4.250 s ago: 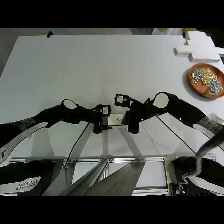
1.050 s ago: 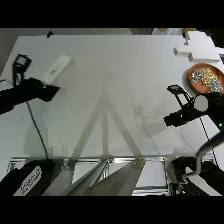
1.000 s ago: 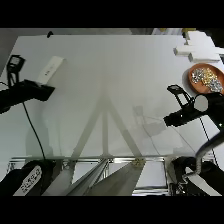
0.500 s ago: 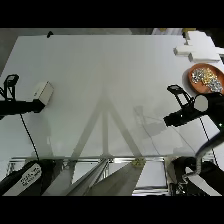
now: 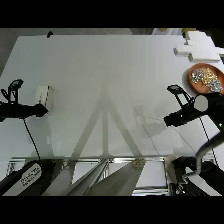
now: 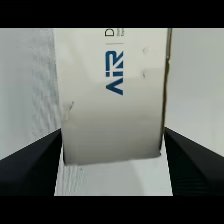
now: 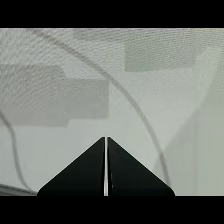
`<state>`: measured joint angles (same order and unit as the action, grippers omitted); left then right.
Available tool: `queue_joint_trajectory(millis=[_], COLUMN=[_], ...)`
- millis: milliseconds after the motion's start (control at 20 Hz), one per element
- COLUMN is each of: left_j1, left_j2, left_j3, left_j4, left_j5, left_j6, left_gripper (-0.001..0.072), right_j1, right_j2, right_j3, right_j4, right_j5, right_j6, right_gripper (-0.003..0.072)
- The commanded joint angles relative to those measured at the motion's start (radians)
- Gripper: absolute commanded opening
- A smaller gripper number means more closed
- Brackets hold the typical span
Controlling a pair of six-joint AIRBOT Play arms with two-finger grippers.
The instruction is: Fold the box and place the chain.
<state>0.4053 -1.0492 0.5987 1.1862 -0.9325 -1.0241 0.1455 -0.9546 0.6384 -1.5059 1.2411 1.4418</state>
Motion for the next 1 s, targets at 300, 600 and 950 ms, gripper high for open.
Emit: queue_joint_trajectory(millis=[300,600,950], left_j1=[-0.082,-0.143,-0.19], left_j2=[0.412,0.466,0.466], left_j3=[0.0,-0.001,-0.001], left_j4=[0.005,0.034,0.072], left_j5=[-0.153,-0.208,-0.204], left_j6=[-0.058,-0.058,-0.058], left_gripper=[0.0693,0.0693,0.0693], right_j1=[0.0,0.0,0.0], right_j2=[0.001,0.001,0.001], right_j3=[0.0,0.0,0.0], right_j4=[0.0,0.0,0.0], right_j5=[0.0,0.0,0.0], right_j6=[0.0,0.0,0.0], right_gripper=[0.002,0.002,0.002])
